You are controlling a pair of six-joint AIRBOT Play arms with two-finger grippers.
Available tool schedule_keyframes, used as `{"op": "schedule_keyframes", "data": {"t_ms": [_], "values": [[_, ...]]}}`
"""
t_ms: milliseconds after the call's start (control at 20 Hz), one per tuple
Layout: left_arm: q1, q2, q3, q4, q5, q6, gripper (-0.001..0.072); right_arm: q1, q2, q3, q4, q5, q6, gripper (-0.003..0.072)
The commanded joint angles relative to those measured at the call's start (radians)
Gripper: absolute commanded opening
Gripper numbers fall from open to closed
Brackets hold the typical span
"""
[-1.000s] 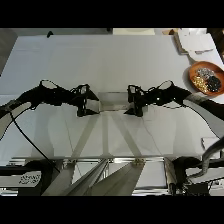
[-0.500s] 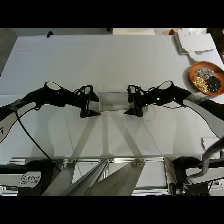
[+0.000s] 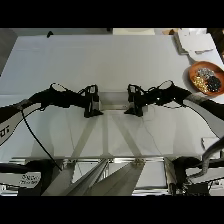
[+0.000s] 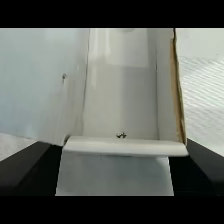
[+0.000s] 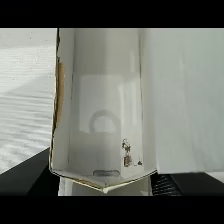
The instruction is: Fold the box and place the chain.
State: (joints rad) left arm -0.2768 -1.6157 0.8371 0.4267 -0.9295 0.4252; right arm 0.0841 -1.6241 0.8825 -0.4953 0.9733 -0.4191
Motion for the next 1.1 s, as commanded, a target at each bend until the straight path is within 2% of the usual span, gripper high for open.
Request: {"op": "schedule_keyframes", "data": {"t_ms": [0, 200, 600, 650, 700, 750, 800, 1050], "values": [[-0.019, -0.002, 0.001, 0.033, 0.032, -0.015, 0.0702, 0.000, -0.001, 0.000, -0.002, 0.004, -0.001, 0.0466], [-0.043, -0.002, 0.001, 0.088, 0.029, -0.014, 0.0702, 0.000, 0.000, 0.000, -0.002, 0.004, 0.000, 0.0466], [-0.043, -0.002, 0.001, 0.088, 0.028, -0.014, 0.0694, 0.000, -0.001, 0.000, -0.002, 0.004, -0.001, 0.0466], [-0.043, -0.002, 0.001, 0.088, 0.028, -0.014, 0.0589, 0.000, 0.000, 0.000, -0.002, 0.004, -0.001, 0.0466], [-0.043, -0.002, 0.001, 0.088, 0.028, -0.014, 0.0395, 0.000, 0.000, 0.000, -0.002, 0.004, -0.001, 0.0466], [-0.043, -0.002, 0.001, 0.088, 0.028, -0.014, 0.0244, 0.000, 0.000, 0.000, -0.002, 0.004, -0.001, 0.0466], [-0.043, -0.002, 0.001, 0.088, 0.028, -0.014, 0.0210, 0.000, -0.001, 0.000, -0.002, 0.004, 0.000, 0.0466], [-0.043, -0.002, 0.001, 0.088, 0.028, -0.014, 0.0212, 0.000, 0.000, 0.000, -0.002, 0.004, -0.001, 0.0466]]}}
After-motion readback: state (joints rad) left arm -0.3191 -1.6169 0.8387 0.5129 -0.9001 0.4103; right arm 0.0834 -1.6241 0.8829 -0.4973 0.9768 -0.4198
